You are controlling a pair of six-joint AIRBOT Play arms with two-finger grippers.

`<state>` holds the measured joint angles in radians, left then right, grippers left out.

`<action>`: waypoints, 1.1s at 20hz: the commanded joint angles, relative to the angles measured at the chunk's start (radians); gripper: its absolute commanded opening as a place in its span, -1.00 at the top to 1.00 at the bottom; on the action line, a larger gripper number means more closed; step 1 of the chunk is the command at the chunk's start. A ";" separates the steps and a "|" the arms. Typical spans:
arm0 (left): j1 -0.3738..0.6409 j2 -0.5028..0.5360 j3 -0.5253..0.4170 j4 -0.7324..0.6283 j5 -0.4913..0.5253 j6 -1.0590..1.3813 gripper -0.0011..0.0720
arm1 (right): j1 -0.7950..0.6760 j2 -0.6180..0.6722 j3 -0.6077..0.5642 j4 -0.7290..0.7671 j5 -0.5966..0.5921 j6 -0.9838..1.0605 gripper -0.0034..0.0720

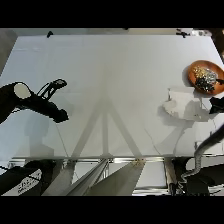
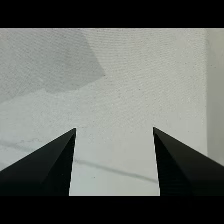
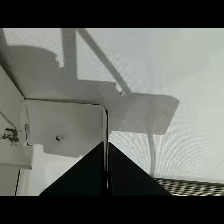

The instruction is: Fold the box and place the chain.

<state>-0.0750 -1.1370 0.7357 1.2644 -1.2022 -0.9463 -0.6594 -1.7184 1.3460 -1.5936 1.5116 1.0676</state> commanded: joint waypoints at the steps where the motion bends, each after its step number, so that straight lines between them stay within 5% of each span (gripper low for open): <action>1: 0.000 -0.001 0.000 0.000 0.000 0.000 -0.44 | 0.000 0.008 0.001 0.077 0.068 -0.078 0.86; 4: 0.000 0.000 0.000 0.000 0.000 0.000 -0.44 | 0.026 0.079 0.001 0.286 0.073 -0.161 0.87; 12: 0.000 -0.001 0.000 0.000 0.000 0.000 -0.44 | 0.353 0.352 0.001 0.500 -0.103 -0.174 0.87; 22: 0.000 -0.001 0.000 0.000 0.000 0.000 -0.44 | 0.782 0.390 0.001 0.764 -0.122 -0.047 0.87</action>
